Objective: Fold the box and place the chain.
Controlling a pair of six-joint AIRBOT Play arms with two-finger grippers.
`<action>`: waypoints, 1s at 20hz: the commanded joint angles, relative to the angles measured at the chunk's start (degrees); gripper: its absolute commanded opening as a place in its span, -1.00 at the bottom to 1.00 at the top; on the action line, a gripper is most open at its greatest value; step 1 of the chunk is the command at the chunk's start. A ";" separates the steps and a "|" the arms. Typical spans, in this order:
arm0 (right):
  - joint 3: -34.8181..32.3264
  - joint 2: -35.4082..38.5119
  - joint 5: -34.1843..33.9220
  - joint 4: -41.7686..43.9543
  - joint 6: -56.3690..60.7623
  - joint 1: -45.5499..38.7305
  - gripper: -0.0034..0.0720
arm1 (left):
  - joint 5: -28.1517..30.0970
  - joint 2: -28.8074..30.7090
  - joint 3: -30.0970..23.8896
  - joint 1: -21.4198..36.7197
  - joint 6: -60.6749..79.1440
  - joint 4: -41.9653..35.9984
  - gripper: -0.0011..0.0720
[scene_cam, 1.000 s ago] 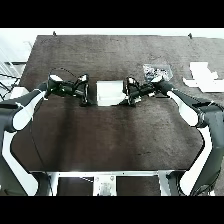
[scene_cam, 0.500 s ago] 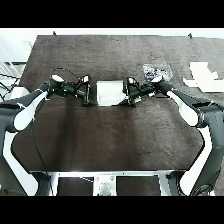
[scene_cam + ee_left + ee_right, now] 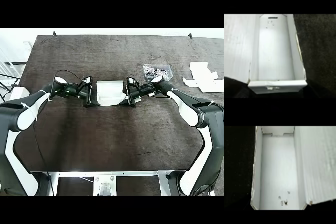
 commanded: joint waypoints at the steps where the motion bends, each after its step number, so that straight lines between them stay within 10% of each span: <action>1: 0.02 0.00 0.02 0.02 0.02 0.04 0.56 | 0.98 -0.24 0.07 -0.07 1.09 -0.55 0.99; 20: 0.02 0.00 0.02 0.02 0.02 0.04 0.57 | 0.63 -3.04 2.08 -0.74 3.98 -2.43 0.96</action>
